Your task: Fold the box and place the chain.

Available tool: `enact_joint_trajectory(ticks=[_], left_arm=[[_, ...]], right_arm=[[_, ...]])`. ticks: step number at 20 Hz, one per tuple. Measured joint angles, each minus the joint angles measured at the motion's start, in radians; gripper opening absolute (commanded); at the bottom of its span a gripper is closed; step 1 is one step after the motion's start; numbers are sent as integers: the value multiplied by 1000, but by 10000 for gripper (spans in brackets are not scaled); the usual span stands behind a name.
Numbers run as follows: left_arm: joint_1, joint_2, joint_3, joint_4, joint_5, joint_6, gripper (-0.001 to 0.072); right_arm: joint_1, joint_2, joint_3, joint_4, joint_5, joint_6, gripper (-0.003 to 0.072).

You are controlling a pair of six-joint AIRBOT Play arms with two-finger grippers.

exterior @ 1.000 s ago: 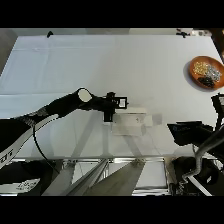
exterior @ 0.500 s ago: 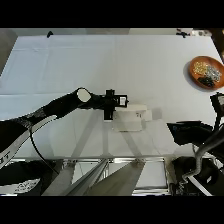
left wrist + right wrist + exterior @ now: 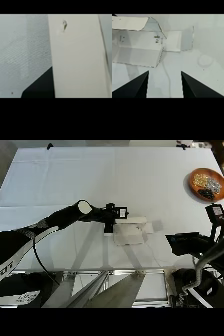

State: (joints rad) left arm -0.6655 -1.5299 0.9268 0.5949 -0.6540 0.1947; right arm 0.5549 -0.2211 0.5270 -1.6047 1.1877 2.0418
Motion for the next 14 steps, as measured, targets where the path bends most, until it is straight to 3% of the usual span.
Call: enact_joint_trajectory(ticks=[5, 10, 11, 14], left_arm=[[0, -1, 0, 2, -23, -2, 13], [0, -1, 0, 3, -33, -1, 13], [0, -1, 0, 3, -33, -1, 13], [0, -2, 0, 4, -35, -1, 13]], right_arm=[[0, -2, 0, 0, -5, -36, 449], [0, -30, 0, 19, -17, -320, 400], [0, -51, 0, 32, -8, -426, 409], [0, -151, -2, 51, 9, -732, 542]])
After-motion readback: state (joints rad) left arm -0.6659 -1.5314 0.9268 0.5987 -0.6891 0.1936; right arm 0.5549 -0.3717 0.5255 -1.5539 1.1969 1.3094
